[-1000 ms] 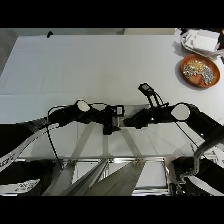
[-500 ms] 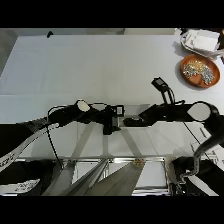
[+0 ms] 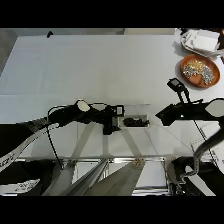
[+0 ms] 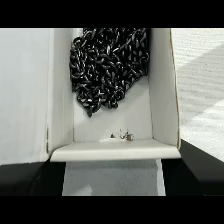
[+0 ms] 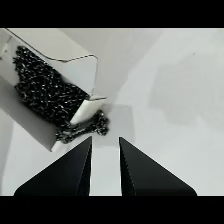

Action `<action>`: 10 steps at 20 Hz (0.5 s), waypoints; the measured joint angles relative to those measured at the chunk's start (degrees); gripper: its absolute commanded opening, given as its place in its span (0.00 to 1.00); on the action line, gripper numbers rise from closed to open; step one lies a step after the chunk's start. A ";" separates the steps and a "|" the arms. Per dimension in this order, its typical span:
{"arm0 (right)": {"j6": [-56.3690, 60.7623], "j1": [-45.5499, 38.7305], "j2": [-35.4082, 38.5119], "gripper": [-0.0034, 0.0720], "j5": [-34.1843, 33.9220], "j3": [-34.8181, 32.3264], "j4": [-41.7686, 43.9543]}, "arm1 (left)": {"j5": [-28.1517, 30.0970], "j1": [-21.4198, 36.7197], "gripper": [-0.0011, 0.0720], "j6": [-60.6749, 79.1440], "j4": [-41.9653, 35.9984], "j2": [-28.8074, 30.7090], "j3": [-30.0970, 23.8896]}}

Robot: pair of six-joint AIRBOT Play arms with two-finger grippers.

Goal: Fold the box and place the chain.

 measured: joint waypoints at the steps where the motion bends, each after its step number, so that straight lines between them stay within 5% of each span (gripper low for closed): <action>1: -2.27 -0.22 -1.09 0.30 -0.42 -0.02 0.46 | 0.00 0.00 0.44 0.00 0.02 0.00 0.00; 6: -17.57 1.03 -7.06 0.25 -0.31 -0.33 -0.66 | 0.00 0.00 0.44 0.00 0.00 0.00 0.00; 10: -27.34 4.79 -9.97 0.35 -3.85 -1.36 -2.43 | 0.00 0.00 0.44 0.00 0.02 0.00 0.00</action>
